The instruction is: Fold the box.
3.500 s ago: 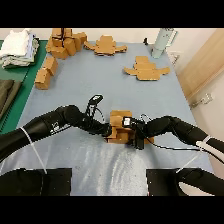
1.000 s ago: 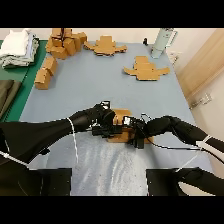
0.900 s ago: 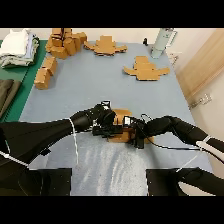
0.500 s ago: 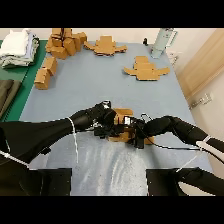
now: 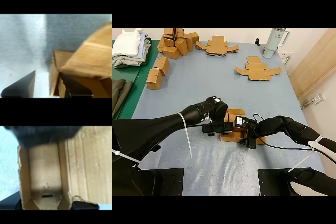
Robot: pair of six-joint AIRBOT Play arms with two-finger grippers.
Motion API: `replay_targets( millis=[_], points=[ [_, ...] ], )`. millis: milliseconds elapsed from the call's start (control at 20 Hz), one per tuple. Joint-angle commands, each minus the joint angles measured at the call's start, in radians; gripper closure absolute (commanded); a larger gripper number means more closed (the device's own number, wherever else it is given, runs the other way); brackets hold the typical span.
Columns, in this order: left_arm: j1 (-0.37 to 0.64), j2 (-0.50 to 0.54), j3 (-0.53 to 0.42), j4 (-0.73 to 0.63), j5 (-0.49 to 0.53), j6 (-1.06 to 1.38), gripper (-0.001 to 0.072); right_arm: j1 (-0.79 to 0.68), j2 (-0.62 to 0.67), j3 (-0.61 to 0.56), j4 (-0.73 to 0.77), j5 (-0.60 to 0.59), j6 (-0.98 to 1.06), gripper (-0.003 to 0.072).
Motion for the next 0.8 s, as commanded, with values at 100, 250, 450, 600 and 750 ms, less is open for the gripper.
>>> replay_targets(
  millis=[100,250,450,600,750],
  points=[
    [0.084,0.014,0.06,-0.174,-0.098,0.148,0.0285,0.001,-0.001,-0.001,0.0,0.0,0.0,0.0129],
    [0.134,0.014,0.082,-0.284,-0.104,0.224,0.0286,0.001,-0.001,-0.001,0.0,0.0,0.0,0.0129],
    [0.191,0.014,0.082,-0.346,-0.132,0.29,0.0286,0.001,-0.001,-0.001,0.0,0.0,0.0,0.0129],
    [0.238,0.014,0.082,-0.349,-0.196,0.334,0.0286,0.001,-0.001,-0.001,0.0,0.0,0.0,0.0129],
    [0.295,0.014,0.082,-0.348,-0.274,0.441,0.0287,0.001,-0.001,-0.001,0.0,0.0,0.0,0.0129]
  ],
)
